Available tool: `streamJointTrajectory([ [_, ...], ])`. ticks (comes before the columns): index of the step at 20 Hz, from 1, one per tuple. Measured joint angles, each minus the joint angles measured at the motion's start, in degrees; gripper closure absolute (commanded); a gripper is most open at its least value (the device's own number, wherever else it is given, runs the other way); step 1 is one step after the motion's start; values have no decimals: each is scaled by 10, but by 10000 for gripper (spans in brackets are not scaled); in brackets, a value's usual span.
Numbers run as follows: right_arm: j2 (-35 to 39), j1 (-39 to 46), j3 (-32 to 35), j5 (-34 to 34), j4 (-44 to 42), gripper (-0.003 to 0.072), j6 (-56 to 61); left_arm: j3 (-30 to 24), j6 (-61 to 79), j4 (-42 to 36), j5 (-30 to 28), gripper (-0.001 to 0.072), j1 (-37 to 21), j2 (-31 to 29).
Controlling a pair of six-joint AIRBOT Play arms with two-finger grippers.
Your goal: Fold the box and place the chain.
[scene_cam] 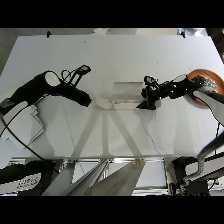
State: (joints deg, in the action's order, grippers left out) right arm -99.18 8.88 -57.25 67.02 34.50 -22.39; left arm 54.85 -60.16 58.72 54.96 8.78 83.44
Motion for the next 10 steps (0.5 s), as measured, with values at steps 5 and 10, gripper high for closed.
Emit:
streamJointTrajectory([
  [5, 0, 0, 0, 0, 0, 389, 0, 0, -63, -70, -28, 699, 24, 47],
  [10, 0, 0, 0, 0, 0, 389, 0, 0, -33, -183, -59, 688, 33, 57],
])
